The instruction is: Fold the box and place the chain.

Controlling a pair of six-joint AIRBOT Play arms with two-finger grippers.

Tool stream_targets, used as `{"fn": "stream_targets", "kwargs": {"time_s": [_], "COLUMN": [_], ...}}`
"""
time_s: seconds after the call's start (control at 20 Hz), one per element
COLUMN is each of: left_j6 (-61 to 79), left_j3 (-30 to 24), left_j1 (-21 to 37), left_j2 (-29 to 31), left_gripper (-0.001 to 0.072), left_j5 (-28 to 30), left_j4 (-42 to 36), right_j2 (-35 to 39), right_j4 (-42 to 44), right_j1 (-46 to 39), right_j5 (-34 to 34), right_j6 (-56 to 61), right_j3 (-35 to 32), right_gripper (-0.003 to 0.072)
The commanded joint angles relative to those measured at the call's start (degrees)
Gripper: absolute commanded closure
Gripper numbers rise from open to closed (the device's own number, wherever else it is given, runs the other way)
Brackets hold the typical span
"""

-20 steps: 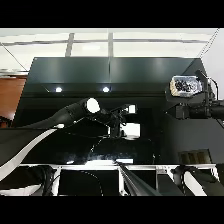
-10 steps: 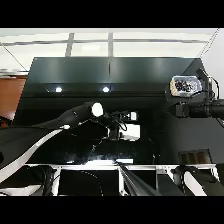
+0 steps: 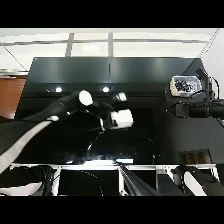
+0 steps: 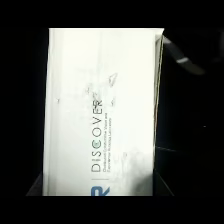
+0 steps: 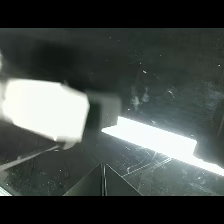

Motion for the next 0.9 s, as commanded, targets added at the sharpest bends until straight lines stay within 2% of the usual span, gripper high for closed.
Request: {"fn": "stream_targets", "kwargs": {"time_s": [0.0,0.25,0.35,0.45,0.6,0.85], "left_j6": [-11.26,-17.07,-17.07,-17.05,-17.07,-17.38], "left_j3": [0.09,1.16,2.21,3.30,8.13,26.05], "left_j1": [11.93,34.18,41.68,47.56,52.85,54.42], "left_j2": [2.51,3.76,3.76,3.52,-0.26,-15.58], "left_gripper": [0.0421,0.0421,0.0421,0.0421,0.0421,0.0421], "left_j5": [-3.89,-3.13,0.11,6.14,11.96,10.75], "left_j4": [4.24,5.66,5.68,5.70,7.69,11.61], "right_j2": [0.02,0.02,0.02,0.02,0.00,0.00], "right_j4": [0.13,0.13,0.13,0.13,0.13,1.57], "right_j1": [-0.04,-0.04,-0.04,-0.04,-0.04,-0.02], "right_j5": [0.02,0.02,-0.04,-0.92,-2.32,-2.67], "right_j6": [0.35,0.48,0.72,1.75,2.16,2.40], "right_j3": [-0.04,-0.04,-0.04,-0.04,-0.04,-0.04], "right_gripper": [0.0676,0.0676,0.0676,0.0676,0.0676,0.0676]}}
